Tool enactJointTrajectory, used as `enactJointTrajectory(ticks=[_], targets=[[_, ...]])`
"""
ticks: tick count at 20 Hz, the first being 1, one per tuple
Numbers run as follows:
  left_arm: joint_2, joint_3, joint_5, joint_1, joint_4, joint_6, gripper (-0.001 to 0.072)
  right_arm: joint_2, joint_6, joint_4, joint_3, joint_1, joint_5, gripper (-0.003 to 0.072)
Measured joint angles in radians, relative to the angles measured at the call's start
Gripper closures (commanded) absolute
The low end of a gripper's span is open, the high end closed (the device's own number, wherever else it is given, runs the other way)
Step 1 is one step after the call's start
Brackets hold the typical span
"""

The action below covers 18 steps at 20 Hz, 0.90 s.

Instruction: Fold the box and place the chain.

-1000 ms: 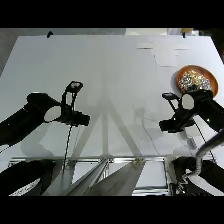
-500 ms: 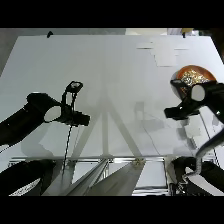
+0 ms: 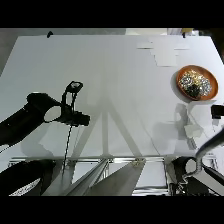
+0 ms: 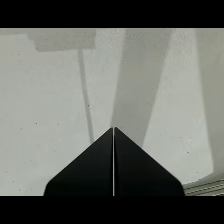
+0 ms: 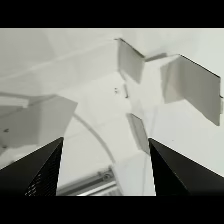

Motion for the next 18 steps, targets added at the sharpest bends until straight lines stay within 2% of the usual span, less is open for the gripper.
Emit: enactJointTrajectory(ticks=[4, 6, 9, 10, 11, 12, 14, 16, 18], targets=[[0.0, 0.0, 0.0, 0.0, 0.0, 0.0, 0.0699, -0.069, -0.064, -0.049, 0.003, -0.116, -0.078, 0.0108], [0.0, 0.0, 0.0, 0.0, 0.0, 0.0, 0.0699, -0.085, -0.082, -0.088, 0.003, -0.14, -0.13, 0.0156], [0.0, 0.0, 0.0, 0.0, 0.0, 0.0, 0.0699, -0.117, -0.098, -0.139, 0.004, -0.169, -0.189, 0.0159], [0.0, 0.0, 0.0, 0.0, 0.0, 0.0, 0.0699, -0.131, -0.107, -0.15, 0.004, -0.179, -0.204, 0.0194], [0.0, 0.0, 0.0, 0.0, 0.0, 0.0, 0.0699, -0.145, -0.11, -0.158, 0.004, -0.185, -0.218, 0.0269], [0.0, 0.0, 0.0, 0.0, 0.0, 0.0, 0.0699, -0.16, -0.115, -0.164, 0.004, -0.191, -0.23, 0.0305], [0.0, 0.0, 0.0, 0.0, 0.0, 0.0, 0.0699, -0.195, -0.128, -0.172, 0.004, -0.197, -0.241, 0.043], [0.0, 0.0, 0.0, 0.0, 0.0, 0.0, 0.0699, -0.232, -0.136, -0.175, 0.004, -0.201, -0.233, 0.0674], [0.0, 0.0, 0.0, 0.0, 0.0, 0.0, 0.0699, -0.257, -0.138, -0.173, 0.004, -0.199, -0.209, 0.0674]])
